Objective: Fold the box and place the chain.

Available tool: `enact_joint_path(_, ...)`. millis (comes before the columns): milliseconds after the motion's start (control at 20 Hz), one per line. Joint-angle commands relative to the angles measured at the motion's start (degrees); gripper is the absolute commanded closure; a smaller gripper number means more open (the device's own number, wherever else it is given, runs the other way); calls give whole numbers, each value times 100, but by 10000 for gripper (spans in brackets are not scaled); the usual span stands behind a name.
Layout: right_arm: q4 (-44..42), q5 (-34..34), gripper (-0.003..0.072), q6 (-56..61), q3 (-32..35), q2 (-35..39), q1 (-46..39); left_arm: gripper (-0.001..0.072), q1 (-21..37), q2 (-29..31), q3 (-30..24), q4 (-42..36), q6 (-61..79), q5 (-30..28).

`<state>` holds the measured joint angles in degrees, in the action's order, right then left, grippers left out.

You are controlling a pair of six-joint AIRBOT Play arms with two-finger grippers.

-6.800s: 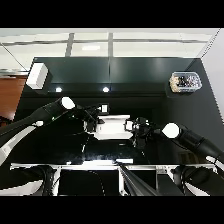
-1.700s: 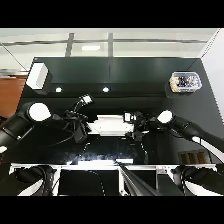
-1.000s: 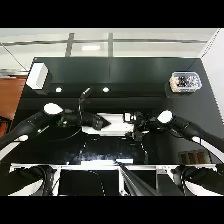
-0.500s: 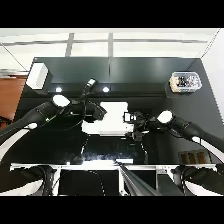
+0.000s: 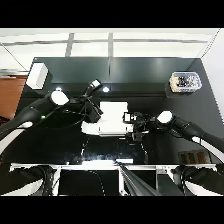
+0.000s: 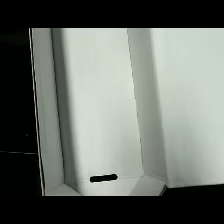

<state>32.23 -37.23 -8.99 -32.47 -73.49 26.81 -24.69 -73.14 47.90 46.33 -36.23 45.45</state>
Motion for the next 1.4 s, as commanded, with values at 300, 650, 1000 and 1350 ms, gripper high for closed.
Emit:
enact_joint_path(300, -7, 7, 484, -2, 0, -4, 0, 685, 581, 673, -442, -13, -1716, 1300)
enact_joint_path(650, -7, 7, 484, 0, 0, -4, 0, 686, 586, 238, -807, 387, -1875, 1193)
enact_joint_path(1000, -7, 7, 484, 0, 0, -4, 0, 685, 584, 236, -804, 1449, -1862, 1132)
enact_joint_path(1350, -7, 7, 484, 0, 0, -4, -2, 123, 428, 260, -804, 1386, 575, 1016)
